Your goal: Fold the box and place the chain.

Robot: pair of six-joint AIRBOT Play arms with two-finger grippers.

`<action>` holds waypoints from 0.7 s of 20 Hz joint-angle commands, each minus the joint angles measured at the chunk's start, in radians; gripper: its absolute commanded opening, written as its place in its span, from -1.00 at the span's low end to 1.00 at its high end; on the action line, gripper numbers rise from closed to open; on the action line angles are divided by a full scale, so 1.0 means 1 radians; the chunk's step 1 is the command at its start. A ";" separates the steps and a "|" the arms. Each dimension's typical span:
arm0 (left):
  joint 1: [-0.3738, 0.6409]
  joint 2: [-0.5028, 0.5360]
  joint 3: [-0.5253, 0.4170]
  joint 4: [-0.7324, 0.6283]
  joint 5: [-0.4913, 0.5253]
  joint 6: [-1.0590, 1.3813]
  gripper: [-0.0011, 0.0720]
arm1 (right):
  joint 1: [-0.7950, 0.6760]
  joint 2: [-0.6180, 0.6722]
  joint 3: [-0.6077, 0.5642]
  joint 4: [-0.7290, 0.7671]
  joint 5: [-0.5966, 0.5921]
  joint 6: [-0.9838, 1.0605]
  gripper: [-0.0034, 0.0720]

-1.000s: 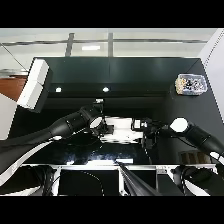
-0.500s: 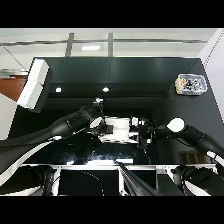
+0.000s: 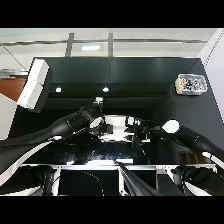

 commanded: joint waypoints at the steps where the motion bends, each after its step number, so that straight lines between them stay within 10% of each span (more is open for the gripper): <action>1: 0.000 0.000 0.001 -0.002 0.001 0.002 -0.90 | 0.009 -0.009 0.001 0.004 -0.016 0.000 -0.12; 4: 0.000 0.000 0.001 -0.002 0.001 0.002 -0.90 | 0.009 -0.009 0.001 -0.012 -0.014 0.000 -0.11; 6: 0.000 0.000 0.001 -0.002 0.000 0.002 -0.90 | 0.008 -0.009 0.001 -0.011 -0.015 0.001 0.43; 8: 0.000 0.000 0.001 -0.002 0.000 0.002 -0.90 | 0.008 -0.009 0.001 -0.013 -0.016 0.001 -0.25; 10: 0.000 0.000 0.001 -0.002 0.000 0.002 -0.90 | 0.008 -0.009 0.001 -0.010 -0.019 0.001 0.16; 12: 0.000 0.000 0.001 -0.002 0.001 0.002 -0.90 | -0.003 -0.004 0.002 -0.014 -0.012 0.005 -0.81; 14: 0.000 0.000 0.001 -0.002 -0.007 0.002 -0.90 | -0.056 0.039 0.002 -0.042 0.011 0.191 -0.81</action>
